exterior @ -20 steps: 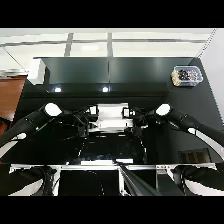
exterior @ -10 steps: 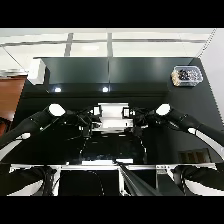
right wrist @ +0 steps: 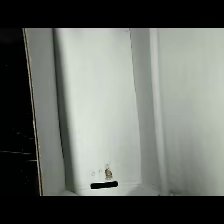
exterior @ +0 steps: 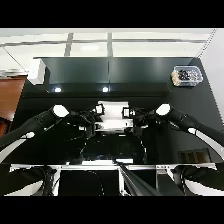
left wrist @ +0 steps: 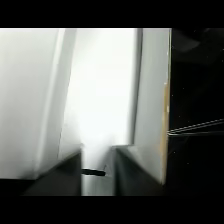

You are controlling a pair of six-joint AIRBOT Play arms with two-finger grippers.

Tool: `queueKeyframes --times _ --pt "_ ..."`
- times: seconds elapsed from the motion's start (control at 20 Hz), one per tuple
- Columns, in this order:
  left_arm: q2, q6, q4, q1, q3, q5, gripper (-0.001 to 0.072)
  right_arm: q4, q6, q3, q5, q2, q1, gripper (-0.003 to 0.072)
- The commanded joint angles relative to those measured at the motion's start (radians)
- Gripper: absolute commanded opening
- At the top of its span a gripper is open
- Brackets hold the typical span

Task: Fold the box and place the chain.

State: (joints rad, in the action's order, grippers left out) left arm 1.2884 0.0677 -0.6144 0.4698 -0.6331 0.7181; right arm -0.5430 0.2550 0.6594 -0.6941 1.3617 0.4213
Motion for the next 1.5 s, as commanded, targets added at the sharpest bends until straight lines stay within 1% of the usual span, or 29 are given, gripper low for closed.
queueKeyframes --times 0.0,0.05,0.1,0.15,0.3,0.35,0.4,0.55,0.6,0.65,0.7,0.75,0.8,0.85,0.9,0.95,1.05,1.25,1.35,1.45 --pt "-0.018 -0.079 -0.064 -0.002 -0.006 0.023 0.0175 0.001 0.000 0.000 0.001 0.001 0.000 0.0220" --pt "-0.036 -0.129 -0.103 -0.006 -0.009 0.028 0.0150 0.001 0.000 0.000 0.001 0.001 0.000 0.0220" --pt "-0.069 -0.204 -0.160 -0.019 -0.011 0.031 0.0055 0.001 0.000 0.000 0.001 0.001 0.000 0.0220" --pt "-0.108 -0.290 -0.217 -0.041 -0.016 0.047 0.0027 0.001 0.000 0.001 0.001 0.001 0.000 0.0220" --pt "-0.240 -0.634 -0.430 -0.158 -0.018 0.105 0.0027 0.001 0.000 0.000 0.001 0.001 0.000 0.0220" --pt "-0.271 -0.723 -0.500 -0.206 -0.018 0.142 0.0027 0.000 0.000 0.000 0.001 0.001 0.000 0.0220" --pt "-0.285 -0.813 -0.537 -0.255 -0.018 0.178 0.0027 0.001 0.000 0.000 0.001 0.001 0.000 0.0220" --pt "-0.264 -1.288 -0.537 -0.427 0.005 0.243 0.0028 0.000 0.000 0.000 0.001 0.001 0.000 0.0220" --pt "-0.241 -1.402 -0.513 -0.481 0.023 0.274 0.0028 0.001 0.000 0.000 0.001 0.001 0.000 0.0220" --pt "-0.206 -1.460 -0.447 -0.535 0.041 0.316 0.0028 0.000 0.000 0.000 0.001 0.001 0.000 0.0220" --pt "-0.163 -1.446 -0.357 -0.577 0.058 0.364 0.0028 0.000 0.000 0.000 0.001 0.001 0.000 0.0220" --pt "-0.111 -1.377 -0.253 -0.605 0.073 0.401 0.0028 0.000 0.000 0.000 0.001 0.001 0.000 0.0220" --pt "-0.063 -1.287 -0.171 -0.609 0.081 0.419 0.0027 0.001 0.000 0.000 0.001 0.001 0.000 0.0220" --pt "-0.012 -1.255 -0.126 -0.599 0.079 0.416 0.0026 0.000 0.000 0.000 0.001 0.001 0.000 0.0220" --pt "0.027 -1.256 -0.106 -0.586 0.073 0.384 0.0026 0.001 0.000 0.000 0.001 0.001 0.000 0.0219" --pt "0.060 -1.249 -0.068 -0.561 0.072 0.348 0.0025 0.001 0.000 0.000 0.001 0.001 0.000 0.0220" --pt "0.101 -1.207 -0.004 -0.497 0.071 0.342 0.0026 0.001 0.000 0.000 0.001 0.001 0.000 0.0219" --pt "0.113 -1.137 0.040 -0.380 0.069 0.343 0.0026 0.001 -0.001 0.000 0.001 0.001 0.000 0.0220" --pt "0.113 -1.136 0.046 -0.370 0.050 0.344 0.0026 0.001 -0.001 0.000 0.001 0.001 0.000 0.0219" --pt "0.113 -1.111 0.063 -0.371 0.019 0.387 0.0026 0.001 -0.001 0.000 0.001 0.001 0.000 0.0220"
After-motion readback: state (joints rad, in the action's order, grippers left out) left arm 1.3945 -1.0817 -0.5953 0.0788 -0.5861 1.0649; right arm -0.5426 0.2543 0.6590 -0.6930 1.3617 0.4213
